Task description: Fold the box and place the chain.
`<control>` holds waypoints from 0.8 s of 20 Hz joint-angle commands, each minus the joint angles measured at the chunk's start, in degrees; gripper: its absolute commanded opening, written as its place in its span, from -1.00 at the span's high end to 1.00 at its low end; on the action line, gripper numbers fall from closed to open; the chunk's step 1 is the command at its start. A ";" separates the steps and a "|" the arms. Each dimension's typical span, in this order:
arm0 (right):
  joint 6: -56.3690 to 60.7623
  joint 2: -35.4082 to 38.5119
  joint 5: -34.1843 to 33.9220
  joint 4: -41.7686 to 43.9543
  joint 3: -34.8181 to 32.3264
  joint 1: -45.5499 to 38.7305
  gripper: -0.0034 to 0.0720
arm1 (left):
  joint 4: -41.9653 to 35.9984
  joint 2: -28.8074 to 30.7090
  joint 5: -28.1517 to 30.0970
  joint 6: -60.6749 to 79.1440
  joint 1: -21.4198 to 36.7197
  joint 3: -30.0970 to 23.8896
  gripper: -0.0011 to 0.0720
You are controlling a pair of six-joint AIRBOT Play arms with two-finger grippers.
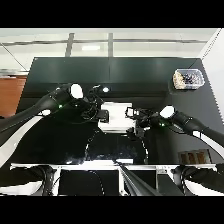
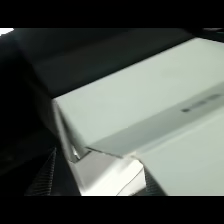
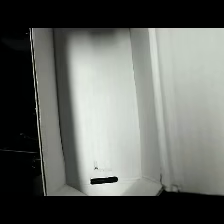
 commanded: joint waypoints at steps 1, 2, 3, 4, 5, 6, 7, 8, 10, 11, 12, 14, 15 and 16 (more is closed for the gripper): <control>0.00 0.00 0.00 0.02 -0.02 0.07 0.48 | 6.82 0.04 0.76 -5.79 -2.36 0.17 -0.67; 0.00 0.00 0.00 0.02 -0.02 0.07 0.48 | 7.80 0.04 1.42 -6.73 -3.02 0.17 -0.67; 0.00 0.00 0.00 0.02 -0.02 0.07 0.48 | 9.31 0.02 2.16 -8.17 -3.74 0.17 -0.67; 0.00 0.00 0.00 0.02 -0.02 0.07 0.48 | 11.72 0.00 2.75 -10.25 -4.57 0.20 -0.67; 0.00 0.00 0.00 0.02 -0.02 0.07 0.47 | 14.64 -0.02 2.99 -12.68 -5.46 0.20 -0.67; 0.00 0.00 0.00 0.02 -0.02 0.07 0.48 | 17.29 -0.02 2.97 -14.78 -6.36 0.26 -0.67; 0.02 0.00 0.00 0.02 -0.02 0.07 0.48 | 19.50 -0.09 2.60 -16.31 -7.30 0.57 -0.67; 0.00 0.00 0.00 0.02 -0.02 0.07 0.48 | 21.84 -0.42 1.55 -17.92 -8.41 1.42 -0.67; 0.00 0.00 0.00 0.02 -0.02 0.07 0.48 | 24.79 -1.88 -1.16 -20.52 -10.38 4.11 -0.67; 0.00 0.00 0.00 0.02 -0.02 0.07 0.47 | 25.57 -2.89 -2.12 -21.81 -11.26 5.53 -0.67; 0.00 0.00 0.00 0.02 -0.02 0.07 0.47 | 26.36 -4.02 -3.37 -23.58 -12.04 6.88 -0.67; 0.00 0.00 0.02 0.02 -0.02 0.07 0.48 | 26.86 -6.47 -6.49 -26.36 -13.42 9.31 -0.67; 0.00 0.00 0.02 0.02 -0.02 0.07 0.47 | 26.86 -7.19 -7.19 -28.30 -13.97 9.73 -0.67; 0.00 0.00 0.02 0.02 -0.02 0.07 0.47 | 26.86 -7.48 -7.04 -30.01 -14.36 9.75 -0.67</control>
